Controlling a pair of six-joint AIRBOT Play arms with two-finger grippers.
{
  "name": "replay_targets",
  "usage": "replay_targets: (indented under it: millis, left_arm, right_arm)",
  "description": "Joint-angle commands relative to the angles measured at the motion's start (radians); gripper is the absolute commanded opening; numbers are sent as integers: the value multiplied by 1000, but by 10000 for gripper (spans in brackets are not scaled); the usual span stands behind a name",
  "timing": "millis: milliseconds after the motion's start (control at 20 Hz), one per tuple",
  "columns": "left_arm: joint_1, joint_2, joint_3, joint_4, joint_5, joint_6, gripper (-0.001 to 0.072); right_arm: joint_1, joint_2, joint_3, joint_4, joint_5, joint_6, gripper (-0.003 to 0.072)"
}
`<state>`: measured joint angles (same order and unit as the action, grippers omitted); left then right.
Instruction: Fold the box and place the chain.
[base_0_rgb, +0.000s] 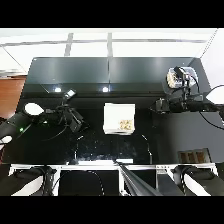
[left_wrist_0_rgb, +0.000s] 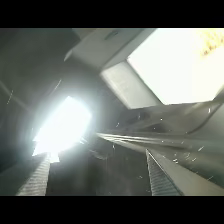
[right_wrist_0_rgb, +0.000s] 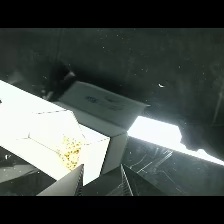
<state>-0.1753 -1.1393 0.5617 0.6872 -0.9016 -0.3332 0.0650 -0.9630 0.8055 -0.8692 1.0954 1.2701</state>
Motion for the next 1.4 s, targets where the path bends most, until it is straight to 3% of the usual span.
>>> replay_targets:
  millis: [0,150,450,750,1350]
  left_arm:
    - [-54,-61,30,-64,11,502,713]
    - [-117,-119,84,-63,6,622,714]
    - [-207,-230,160,-70,7,620,714]
    - [-254,-261,163,-71,9,614,714]
    - [-254,-274,172,-115,61,615,713]
  right_arm:
    - [0,0,-1,0,0,18,277]
    - [0,0,-1,0,-2,18,277]
    - [0,0,-1,0,-1,18,277]
    - [0,0,-1,-4,-3,17,277]
    - [0,0,-1,-4,-8,18,277]
